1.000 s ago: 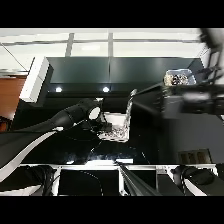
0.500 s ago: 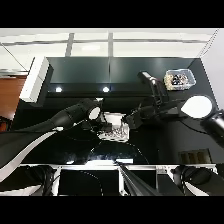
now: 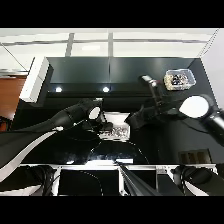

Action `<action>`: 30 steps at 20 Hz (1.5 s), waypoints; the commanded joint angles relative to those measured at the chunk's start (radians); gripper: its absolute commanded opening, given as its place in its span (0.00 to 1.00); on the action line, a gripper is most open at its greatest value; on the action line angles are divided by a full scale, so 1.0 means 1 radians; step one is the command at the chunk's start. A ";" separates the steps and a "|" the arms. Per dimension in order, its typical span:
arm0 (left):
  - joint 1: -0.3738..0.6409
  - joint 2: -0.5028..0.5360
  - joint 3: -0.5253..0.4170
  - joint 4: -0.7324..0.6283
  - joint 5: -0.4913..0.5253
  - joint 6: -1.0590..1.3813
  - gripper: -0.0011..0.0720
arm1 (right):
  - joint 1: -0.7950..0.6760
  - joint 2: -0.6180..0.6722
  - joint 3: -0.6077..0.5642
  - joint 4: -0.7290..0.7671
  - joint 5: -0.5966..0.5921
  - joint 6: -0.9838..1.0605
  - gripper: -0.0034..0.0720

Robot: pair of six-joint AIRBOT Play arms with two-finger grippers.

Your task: Fold the box and place the chain.

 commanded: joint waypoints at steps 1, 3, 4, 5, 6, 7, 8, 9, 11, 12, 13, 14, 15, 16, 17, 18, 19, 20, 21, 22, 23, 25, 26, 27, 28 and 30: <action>-0.002 0.000 0.001 0.000 -0.003 -0.061 0.05 | -0.134 0.091 0.039 -0.039 0.057 0.009 0.58; -0.006 0.000 0.001 0.011 0.008 -0.097 0.05 | -0.213 0.156 0.040 -0.036 0.069 0.013 0.58; -0.008 0.000 0.001 0.011 0.013 -0.106 0.05 | -0.238 0.175 0.040 -0.037 0.092 0.013 0.58; -0.009 0.001 0.005 0.011 0.014 -0.109 0.06 | -0.258 0.186 0.040 -0.038 0.121 0.015 0.58; -0.009 0.002 0.014 0.013 0.011 -0.109 0.17 | -0.268 0.190 0.040 -0.037 0.142 0.016 0.58; -0.009 0.005 0.029 0.021 0.003 -0.109 0.40 | -0.269 0.190 0.040 -0.040 0.151 0.018 0.58; -0.008 0.009 0.045 0.032 -0.015 -0.109 0.51 | -0.269 0.190 0.040 -0.039 0.148 0.021 0.58; -0.007 0.013 0.064 0.049 -0.045 -0.108 0.52 | -0.269 0.190 0.040 -0.039 0.142 0.027 0.58; -0.003 0.037 0.092 0.089 -0.107 -0.043 0.80 | -0.269 0.190 0.040 -0.039 0.138 0.031 0.58; 0.000 0.068 0.092 0.110 -0.132 0.043 0.80 | -0.269 0.190 0.040 -0.040 0.139 0.030 0.58; 0.000 0.101 0.090 0.143 -0.167 0.124 0.80 | -0.269 0.190 0.040 -0.040 0.139 0.030 0.58; 0.000 0.142 0.090 0.169 -0.214 0.276 0.80 | -0.269 0.190 0.040 -0.040 0.139 0.030 0.58; 0.000 0.185 0.089 0.185 -0.265 0.409 0.80 | -0.269 0.190 0.040 -0.042 0.138 0.030 0.58; 0.005 0.246 0.080 0.193 -0.303 0.543 0.80 | -0.269 0.190 0.040 -0.047 0.139 0.030 0.58; 0.020 0.318 0.057 0.193 -0.303 0.633 0.80 | -0.269 0.190 0.040 -0.052 0.142 0.030 0.58; 0.057 0.402 0.024 0.192 -0.285 0.689 0.80 | -0.269 0.190 0.040 -0.060 0.144 0.031 0.58; 0.113 0.477 -0.018 0.170 -0.255 0.725 0.80 | -0.269 0.190 0.040 -0.068 0.146 0.030 0.58; 0.198 0.549 -0.075 0.115 -0.213 0.759 0.80 | -0.269 0.190 0.040 -0.079 0.146 0.031 0.58; 0.296 0.603 -0.139 0.016 -0.180 0.815 0.80 | -0.269 0.190 0.040 -0.087 0.144 0.030 0.58; 0.413 0.643 -0.219 -0.154 -0.145 0.914 0.80 | -0.269 0.190 0.040 -0.090 0.141 0.030 0.58; 0.524 0.663 -0.303 -0.375 -0.127 1.080 0.80 | -0.269 0.190 0.040 -0.090 0.142 0.031 0.58; 0.675 0.661 -0.451 -0.746 -0.124 1.454 0.80 | -0.269 0.190 0.040 -0.090 0.142 0.031 0.58; 0.715 0.652 -0.516 -0.842 -0.100 1.626 0.80 | -0.269 0.190 0.040 -0.090 0.142 0.035 0.58; 0.728 0.638 -0.562 -0.882 -0.074 1.788 0.90 | -0.269 0.190 0.040 -0.090 0.142 0.035 0.58; 0.726 0.621 -0.595 -0.886 -0.056 1.975 0.99 | -0.269 0.190 0.040 -0.090 0.142 0.037 0.58; 0.705 0.574 -0.607 -0.873 -0.026 2.169 0.99 | -0.269 0.190 0.040 -0.090 0.143 0.042 0.58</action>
